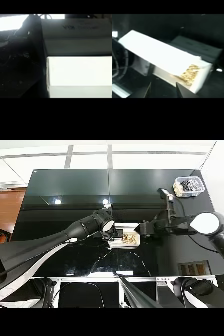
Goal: Fold the box and place the chain.
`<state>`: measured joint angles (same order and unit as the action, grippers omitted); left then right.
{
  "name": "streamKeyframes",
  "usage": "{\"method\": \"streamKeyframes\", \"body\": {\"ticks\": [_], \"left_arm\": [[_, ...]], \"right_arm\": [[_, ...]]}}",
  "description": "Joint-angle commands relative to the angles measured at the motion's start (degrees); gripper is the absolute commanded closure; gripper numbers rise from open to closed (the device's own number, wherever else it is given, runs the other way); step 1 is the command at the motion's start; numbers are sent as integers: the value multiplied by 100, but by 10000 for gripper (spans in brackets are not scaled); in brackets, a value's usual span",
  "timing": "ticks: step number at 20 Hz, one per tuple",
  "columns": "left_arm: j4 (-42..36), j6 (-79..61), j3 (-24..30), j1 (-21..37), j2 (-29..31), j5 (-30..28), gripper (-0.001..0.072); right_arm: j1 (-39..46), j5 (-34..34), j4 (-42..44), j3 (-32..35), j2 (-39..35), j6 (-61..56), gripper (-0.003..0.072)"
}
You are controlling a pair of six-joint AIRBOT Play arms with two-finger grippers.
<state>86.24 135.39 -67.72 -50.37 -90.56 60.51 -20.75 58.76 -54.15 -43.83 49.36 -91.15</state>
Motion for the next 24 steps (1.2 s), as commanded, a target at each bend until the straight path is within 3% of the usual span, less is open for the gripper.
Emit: {"method": "streamKeyframes", "body": {"ticks": [1,4,6,7,9,10,14,16,18,20,21,24], "left_arm": [[-11,-2,-4,2,-2,4,686],[-24,-90,-9,4,0,15,687],[26,127,-98,-7,9,363,681],[155,144,-170,-24,26,562,600],[313,160,-293,-46,157,857,159],[350,155,-295,-61,293,925,52],[1576,131,-205,-367,1209,1423,39],[2170,61,160,-356,1779,1794,40],[2201,-173,820,118,2354,2015,40],[1812,-216,1700,968,2944,1674,40],[1296,-365,2155,1510,3187,1213,40],[-1390,-1965,3259,2844,3283,-221,40]], "right_arm": [[638,549,-752,-105,-382,83,324],[1016,761,-918,-105,-625,101,324],[1034,984,-970,-105,-634,267,324],[1036,1132,-1095,-105,-636,293,324],[1036,1209,-1335,-105,-636,291,324],[1038,1152,-1388,-105,-634,293,324],[1038,955,-1410,-105,-634,299,324],[1038,918,-1445,-105,-634,317,324],[1038,914,-1611,-105,-634,313,324],[1038,909,-1683,-105,-634,313,324],[1038,911,-1683,-105,-634,310,324],[1038,879,-1681,-105,-634,308,324]]}}
